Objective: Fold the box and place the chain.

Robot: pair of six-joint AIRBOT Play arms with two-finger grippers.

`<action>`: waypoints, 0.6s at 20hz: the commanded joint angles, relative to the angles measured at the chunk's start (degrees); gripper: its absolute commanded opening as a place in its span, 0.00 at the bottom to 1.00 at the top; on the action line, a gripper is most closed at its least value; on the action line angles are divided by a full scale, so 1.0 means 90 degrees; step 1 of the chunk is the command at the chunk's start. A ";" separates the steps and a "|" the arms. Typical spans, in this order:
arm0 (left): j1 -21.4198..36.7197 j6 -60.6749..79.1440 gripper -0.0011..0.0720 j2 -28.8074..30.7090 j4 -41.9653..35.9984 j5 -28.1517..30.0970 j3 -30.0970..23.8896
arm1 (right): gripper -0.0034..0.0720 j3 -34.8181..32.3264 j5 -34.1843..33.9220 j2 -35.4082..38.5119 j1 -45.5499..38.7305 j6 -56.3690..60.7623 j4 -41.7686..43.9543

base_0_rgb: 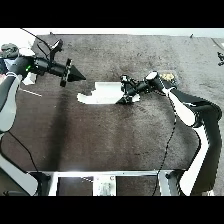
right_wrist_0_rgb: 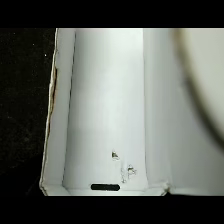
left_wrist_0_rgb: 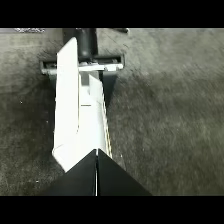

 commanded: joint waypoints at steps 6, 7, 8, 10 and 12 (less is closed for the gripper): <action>-0.1100 -0.0746 0.02 0.1226 0.0170 0.2557 -0.2616 | 0.64 -0.0002 0.0000 -0.0005 -0.0005 0.0000 0.0002; -0.1229 -0.0962 0.02 0.1219 0.0180 0.2710 -0.2722 | 0.64 -0.0002 0.0000 -0.0005 -0.0005 0.0000 0.0002; -0.1333 -0.1083 0.02 0.1168 0.0199 0.2764 -0.2747 | 0.64 -0.0002 0.0000 -0.0005 -0.0005 0.0000 0.0002; -0.1523 -0.1450 0.03 0.1022 0.0197 0.3089 -0.2744 | 0.64 -0.0002 0.0000 -0.0002 -0.0005 0.0000 0.0002; -0.1671 -0.1637 0.03 0.0950 0.0236 0.3580 -0.2718 | 0.64 -0.0002 -0.0002 -0.0005 -0.0005 0.0000 0.0002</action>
